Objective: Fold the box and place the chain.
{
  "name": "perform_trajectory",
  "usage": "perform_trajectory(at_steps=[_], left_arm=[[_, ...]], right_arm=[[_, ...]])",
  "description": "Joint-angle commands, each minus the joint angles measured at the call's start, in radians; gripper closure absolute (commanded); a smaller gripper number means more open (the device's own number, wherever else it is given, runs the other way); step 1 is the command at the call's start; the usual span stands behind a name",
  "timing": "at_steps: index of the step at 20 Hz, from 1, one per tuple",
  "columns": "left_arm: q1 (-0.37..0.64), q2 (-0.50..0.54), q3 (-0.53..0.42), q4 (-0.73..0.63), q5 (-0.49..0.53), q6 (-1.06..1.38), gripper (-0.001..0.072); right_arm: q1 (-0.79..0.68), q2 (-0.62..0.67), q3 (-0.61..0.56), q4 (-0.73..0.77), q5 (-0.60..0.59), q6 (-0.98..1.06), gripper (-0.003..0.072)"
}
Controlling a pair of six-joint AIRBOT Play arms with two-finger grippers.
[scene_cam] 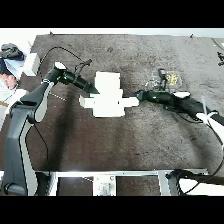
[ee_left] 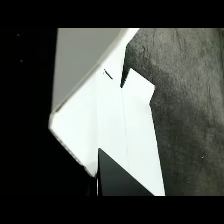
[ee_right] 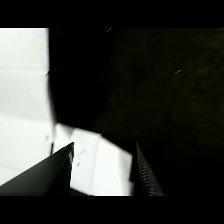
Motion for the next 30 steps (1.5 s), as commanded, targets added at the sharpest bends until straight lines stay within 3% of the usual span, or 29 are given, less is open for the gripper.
perform_trajectory(at_steps=[1,10,12,16,22,27,29,30], left_arm=[[0.0,0.002,0.0,-0.007,-0.006,0.17,0.0703],[0.0,0.005,-0.031,-0.191,0.188,0.637,0.0704],[0.0,0.005,-0.056,-0.171,0.197,0.674,0.0704],[-0.016,0.004,-0.065,0.021,0.204,0.691,0.0703],[-0.019,0.002,-0.073,0.019,0.263,0.735,0.0703],[-0.019,0.002,-0.082,0.019,0.27,0.743,0.0698],[-0.019,0.002,-0.082,0.019,0.262,0.742,0.0697],[-0.019,0.002,-0.082,0.019,0.259,0.743,0.0697]], right_arm=[[-0.091,0.039,0.017,-0.042,0.079,0.006,0.0244],[-0.109,0.039,0.026,-0.165,0.121,0.03,0.0244],[-0.108,0.039,0.026,-0.165,0.095,0.025,0.0244],[-0.107,0.039,0.026,-0.162,0.078,-0.039,0.0244],[-0.103,0.039,0.026,-0.16,0.071,-0.109,0.0243],[-0.102,0.039,0.026,-0.078,0.151,-0.35,0.0241],[-0.079,0.038,0.025,-0.074,0.139,-0.533,-0.0006],[-0.061,0.035,0.025,-0.07,0.119,-0.584,-0.0011]])
